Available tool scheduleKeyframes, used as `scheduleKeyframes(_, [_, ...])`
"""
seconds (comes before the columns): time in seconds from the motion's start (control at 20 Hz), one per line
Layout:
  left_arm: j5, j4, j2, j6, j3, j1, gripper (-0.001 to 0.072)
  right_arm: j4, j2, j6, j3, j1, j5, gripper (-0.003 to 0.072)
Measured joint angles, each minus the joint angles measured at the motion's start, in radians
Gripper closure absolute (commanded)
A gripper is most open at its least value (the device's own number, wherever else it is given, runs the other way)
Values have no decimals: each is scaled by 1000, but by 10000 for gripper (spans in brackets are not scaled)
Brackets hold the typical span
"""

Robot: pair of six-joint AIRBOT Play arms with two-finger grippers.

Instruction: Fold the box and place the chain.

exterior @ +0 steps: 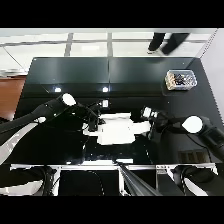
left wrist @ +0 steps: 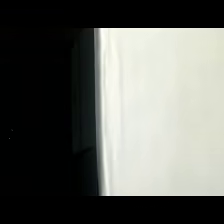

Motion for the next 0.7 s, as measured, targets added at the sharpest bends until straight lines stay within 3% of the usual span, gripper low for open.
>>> scheduleKeyframes(0.4, [12, 14, -9, 7, 3, -2, 685, 103, -110, -174, -47, 159, -104, -32])
scheduleKeyframes(0.7, [12, 16, -9, 8, 4, -2, 685, 148, -138, -198, -10, 216, -150, -32])
